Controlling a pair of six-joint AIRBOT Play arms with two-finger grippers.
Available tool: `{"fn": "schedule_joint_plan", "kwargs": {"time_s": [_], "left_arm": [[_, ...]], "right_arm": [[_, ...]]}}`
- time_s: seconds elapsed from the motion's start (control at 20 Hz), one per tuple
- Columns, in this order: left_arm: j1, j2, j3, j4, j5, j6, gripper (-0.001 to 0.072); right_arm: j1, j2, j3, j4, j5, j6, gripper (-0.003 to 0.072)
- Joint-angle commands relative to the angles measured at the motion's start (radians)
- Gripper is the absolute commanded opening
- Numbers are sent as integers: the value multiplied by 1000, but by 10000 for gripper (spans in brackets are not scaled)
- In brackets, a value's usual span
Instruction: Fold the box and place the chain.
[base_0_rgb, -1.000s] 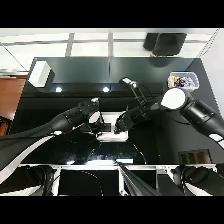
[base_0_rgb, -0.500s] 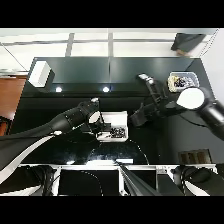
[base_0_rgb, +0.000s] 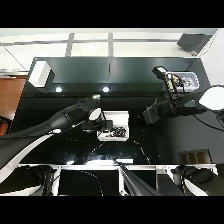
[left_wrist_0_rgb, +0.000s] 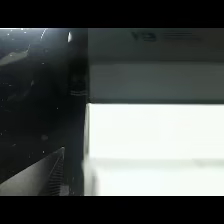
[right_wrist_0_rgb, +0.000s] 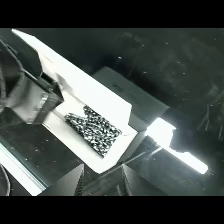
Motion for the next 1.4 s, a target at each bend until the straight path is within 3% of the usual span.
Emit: {"fn": "schedule_joint_plan", "kwargs": {"time_s": [0.0,0.15,0.3,0.4,0.5,0.6,0.65,0.75,0.8,1.05,1.15,1.35], "left_arm": [[7,59,39,19,-66,138,508],[10,183,21,116,-141,306,507],[62,347,-39,145,-139,429,507],[132,479,-138,164,-21,512,507],[217,626,-306,95,218,530,507],[295,722,-478,-113,397,638,507],[327,747,-559,-284,446,779,508],[339,745,-664,-588,441,1196,527],[327,737,-695,-673,433,1401,720],[294,682,-704,-595,463,2020,713],[327,624,-678,-659,457,2055,713],[396,436,-626,-752,330,2316,713]], "right_arm": [[-8,4,0,-44,6,-2,296],[-30,4,0,-44,8,-2,297],[-56,4,0,-44,8,-2,297],[-70,4,0,-44,8,-2,296],[-77,4,0,-45,6,-2,297],[-78,4,0,-44,1,-2,297],[-78,4,0,-44,-3,-2,297],[-78,4,0,-46,-13,8,296],[-78,4,0,-54,-18,19,296],[-78,4,0,-60,-18,24,296],[-77,4,-1,-59,-18,28,296],[-77,3,0,-59,-31,37,296]]}}
